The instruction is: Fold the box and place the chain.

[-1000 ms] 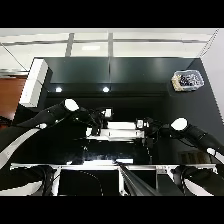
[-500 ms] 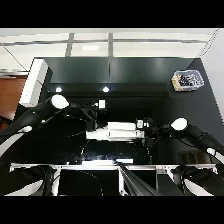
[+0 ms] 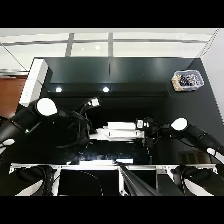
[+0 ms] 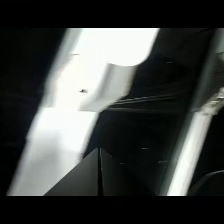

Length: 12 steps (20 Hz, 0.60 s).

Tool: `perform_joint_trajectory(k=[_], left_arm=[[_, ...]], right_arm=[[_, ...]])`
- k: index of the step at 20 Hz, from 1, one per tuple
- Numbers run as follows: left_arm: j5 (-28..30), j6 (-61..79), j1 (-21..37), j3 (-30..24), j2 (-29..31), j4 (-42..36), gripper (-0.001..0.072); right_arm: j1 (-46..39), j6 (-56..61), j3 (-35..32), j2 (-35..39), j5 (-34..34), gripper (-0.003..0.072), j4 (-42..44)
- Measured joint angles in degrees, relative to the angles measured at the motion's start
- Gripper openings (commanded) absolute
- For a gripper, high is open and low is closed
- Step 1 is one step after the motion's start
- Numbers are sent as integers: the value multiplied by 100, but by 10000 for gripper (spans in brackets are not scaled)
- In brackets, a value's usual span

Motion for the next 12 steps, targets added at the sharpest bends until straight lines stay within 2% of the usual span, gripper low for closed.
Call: perform_joint_trajectory(k=[3,9,12], left_arm=[[339,-328,-345,-404,33,-942,23],[2358,-9,-649,-778,42,-2699,24],[3294,254,-688,-817,-59,-3012,24]], right_arm=[[4,0,0,0,0,472,0],[4,-2,0,0,2,472,0],[4,0,0,0,2,472,2]])
